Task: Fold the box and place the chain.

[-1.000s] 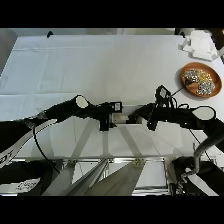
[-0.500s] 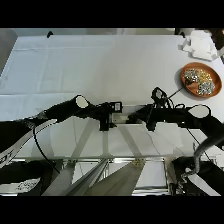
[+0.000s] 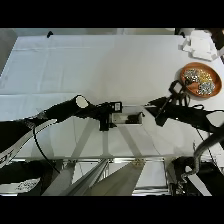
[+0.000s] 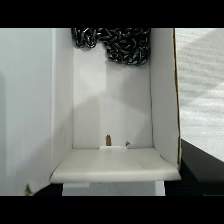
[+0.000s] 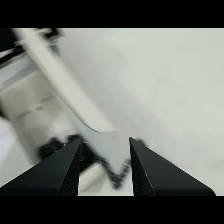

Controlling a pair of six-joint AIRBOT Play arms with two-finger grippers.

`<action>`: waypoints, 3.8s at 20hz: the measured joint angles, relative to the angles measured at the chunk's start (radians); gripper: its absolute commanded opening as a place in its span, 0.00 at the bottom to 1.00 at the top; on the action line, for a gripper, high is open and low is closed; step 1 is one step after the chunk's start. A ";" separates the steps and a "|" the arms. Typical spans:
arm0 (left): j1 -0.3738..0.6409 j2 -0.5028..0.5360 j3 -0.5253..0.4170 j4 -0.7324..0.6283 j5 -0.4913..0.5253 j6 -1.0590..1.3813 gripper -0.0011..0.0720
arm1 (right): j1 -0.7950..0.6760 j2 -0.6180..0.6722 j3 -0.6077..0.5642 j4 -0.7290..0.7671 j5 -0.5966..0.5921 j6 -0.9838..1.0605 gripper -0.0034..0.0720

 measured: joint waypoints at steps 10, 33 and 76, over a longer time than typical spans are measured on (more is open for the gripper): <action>0.000 0.000 0.000 0.000 0.000 0.000 0.61 | -0.253 -0.126 0.030 -0.541 -0.327 0.758 0.47; 0.000 0.000 0.000 0.000 0.000 0.000 0.61 | -0.277 -0.697 0.306 -0.624 -0.487 1.290 0.31; 0.000 0.000 0.000 0.000 0.000 0.000 0.61 | -0.275 0.177 0.305 -0.239 0.100 0.568 0.07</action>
